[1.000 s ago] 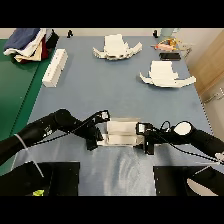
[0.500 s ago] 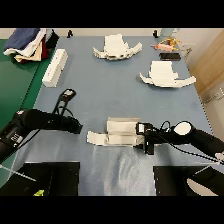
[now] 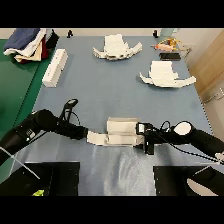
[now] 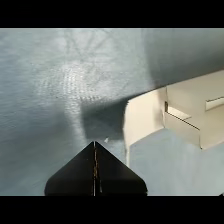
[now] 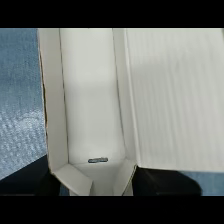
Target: Fold the box.
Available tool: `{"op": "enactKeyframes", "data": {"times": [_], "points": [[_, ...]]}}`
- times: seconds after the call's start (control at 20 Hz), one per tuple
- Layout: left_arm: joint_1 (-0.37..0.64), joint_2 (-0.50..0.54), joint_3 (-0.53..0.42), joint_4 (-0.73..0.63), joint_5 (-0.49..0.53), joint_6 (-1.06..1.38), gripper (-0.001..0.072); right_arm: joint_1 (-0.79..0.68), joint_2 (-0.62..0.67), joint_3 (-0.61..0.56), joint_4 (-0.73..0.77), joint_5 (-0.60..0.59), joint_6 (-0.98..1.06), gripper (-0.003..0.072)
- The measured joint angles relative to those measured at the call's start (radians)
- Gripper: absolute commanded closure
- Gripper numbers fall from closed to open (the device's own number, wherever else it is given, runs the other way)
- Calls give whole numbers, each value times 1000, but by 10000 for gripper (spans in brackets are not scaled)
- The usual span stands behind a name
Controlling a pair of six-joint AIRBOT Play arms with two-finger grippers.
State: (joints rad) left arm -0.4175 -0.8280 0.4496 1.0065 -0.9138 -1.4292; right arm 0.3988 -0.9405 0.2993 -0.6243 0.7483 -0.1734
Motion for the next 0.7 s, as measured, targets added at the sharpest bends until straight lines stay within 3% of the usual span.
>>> {"op": "enactKeyframes", "data": {"times": [0.3, 0.7], "points": [[-140, -75, -7, -108, 107, -3, 695, 0, 0, 0, 0, 0, 0, 170], [-171, -92, 16, -169, 126, -4, 691, 0, 0, 0, 0, 0, 0, 170]]}}
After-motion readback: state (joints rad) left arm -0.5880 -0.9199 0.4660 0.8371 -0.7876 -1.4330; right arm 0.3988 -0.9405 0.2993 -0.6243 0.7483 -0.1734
